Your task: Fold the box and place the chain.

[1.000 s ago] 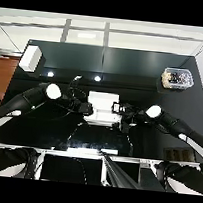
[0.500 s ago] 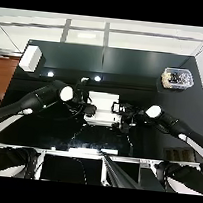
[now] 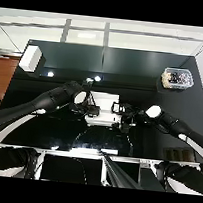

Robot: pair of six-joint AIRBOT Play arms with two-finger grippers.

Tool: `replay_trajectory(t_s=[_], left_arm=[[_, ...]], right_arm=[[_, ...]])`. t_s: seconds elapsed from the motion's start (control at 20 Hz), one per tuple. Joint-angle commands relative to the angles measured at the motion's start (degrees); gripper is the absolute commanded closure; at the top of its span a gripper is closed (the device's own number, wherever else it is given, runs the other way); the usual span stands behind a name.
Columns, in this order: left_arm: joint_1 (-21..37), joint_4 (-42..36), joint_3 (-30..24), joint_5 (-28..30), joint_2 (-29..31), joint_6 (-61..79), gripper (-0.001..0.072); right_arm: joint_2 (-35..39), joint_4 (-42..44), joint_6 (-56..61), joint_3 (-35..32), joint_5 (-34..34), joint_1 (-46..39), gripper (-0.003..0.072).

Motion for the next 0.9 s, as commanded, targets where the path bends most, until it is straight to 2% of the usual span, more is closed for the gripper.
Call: replay_trajectory(t_s=[0.0, 0.25, 0.3, 0.35, 0.5, 0.65, 0.75, 0.8, 0.85], left_arm=[[-1.6, 1.4, 1.2, -1.3, -1.1, -4.7, 0.0315], [-3.8, 3.0, 3.2, -0.7, -4.4, -8.1, 0.0315], [-3.8, 3.3, 3.2, -1.0, -4.4, -8.2, 0.0324], [-3.7, 3.9, 3.3, -2.0, -4.4, -8.4, 0.0385], [-3.7, 4.7, 3.4, -3.7, -4.4, -8.6, 0.0387], [-3.7, 4.8, 3.4, -3.5, -4.4, -10.1, 0.0538], [-3.7, 4.7, 3.4, -3.5, -4.4, -10.2, 0.0559], [-3.7, 4.7, 3.4, -3.5, -4.4, -10.2, 0.0624], [-3.7, 4.7, 3.4, -3.5, -4.4, -10.2, 0.0626]], right_arm=[[0.0, 0.0, 0.0, 0.0, 0.0, 0.0, 0.0483], [0.0, 0.0, 0.0, 0.0, 0.0, 0.0, 0.0483], [0.0, 0.0, 0.0, 0.0, 0.0, 0.0, 0.0483], [0.0, 0.0, 0.0, 0.0, 0.0, 0.0, 0.0483], [0.0, 0.0, 0.0, 0.0, 0.0, 0.0, 0.0483], [0.0, 0.0, 0.0, 0.0, 0.0, 0.0, 0.0483], [0.0, 0.0, 0.0, 0.0, 0.0, 0.0, 0.0484], [0.0, 0.0, 0.0, 0.0, 0.0, 0.0, 0.0483], [0.0, 0.0, 0.0, 0.0, 0.0, 0.0, 0.0484]])
